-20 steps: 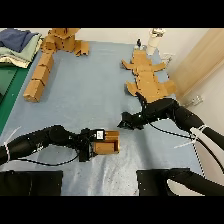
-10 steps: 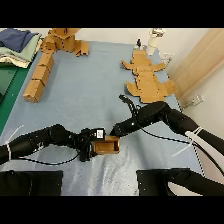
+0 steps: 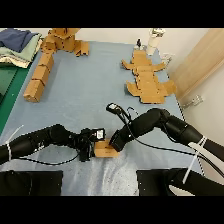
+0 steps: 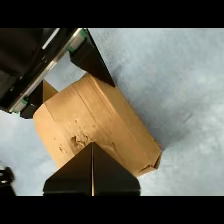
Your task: Fold the box.
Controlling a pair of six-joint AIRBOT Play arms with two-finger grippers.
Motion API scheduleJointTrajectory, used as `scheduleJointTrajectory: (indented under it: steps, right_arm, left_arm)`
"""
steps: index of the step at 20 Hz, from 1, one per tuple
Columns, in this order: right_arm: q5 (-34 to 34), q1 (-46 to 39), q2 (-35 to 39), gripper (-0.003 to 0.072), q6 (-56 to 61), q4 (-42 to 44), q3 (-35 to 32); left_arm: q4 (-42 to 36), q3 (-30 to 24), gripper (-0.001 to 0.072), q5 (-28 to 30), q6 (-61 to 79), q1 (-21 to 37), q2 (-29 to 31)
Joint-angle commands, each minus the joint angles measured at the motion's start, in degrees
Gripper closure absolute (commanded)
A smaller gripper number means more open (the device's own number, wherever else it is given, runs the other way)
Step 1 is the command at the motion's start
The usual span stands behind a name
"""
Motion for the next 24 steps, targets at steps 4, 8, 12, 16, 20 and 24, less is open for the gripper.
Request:
scheduleJointTrajectory:
  steps: [4, 8, 12, 16, 20, 24]
  right_arm:
    - [8.9, 9.7, 4.7, 0.0681, -10.0, -8.3, 0.0]
    - [8.9, 10.5, 4.3, 0.0211, -16.7, -9.2, 0.0]
    - [4.6, 10.6, 4.3, 0.0210, -22.8, -9.5, 0.0]
    - [4.2, 10.9, 4.4, 0.0210, -23.5, -13.9, 0.0]
    - [8.9, 15.6, 8.4, 0.0211, -23.5, -20.7, -2.7]
    - [16.1, 18.2, 11.6, 0.0209, -23.5, -20.6, -8.0]
  left_arm:
    - [0.0, 0.0, 0.0250, -0.1, 0.1, 0.0, 0.0]
    - [0.0, 0.0, 0.0250, -0.1, 0.1, 0.0, 0.0]
    - [0.0, 0.0, 0.0250, -0.1, 0.1, 0.0, 0.0]
    - [0.0, 0.0, 0.0250, -0.1, 0.1, 0.0, 0.0]
    - [0.0, 0.0, 0.0251, -0.1, 0.1, 0.0, 0.0]
    - [0.0, 0.0, 0.0250, -0.1, 0.1, 0.0, 0.0]
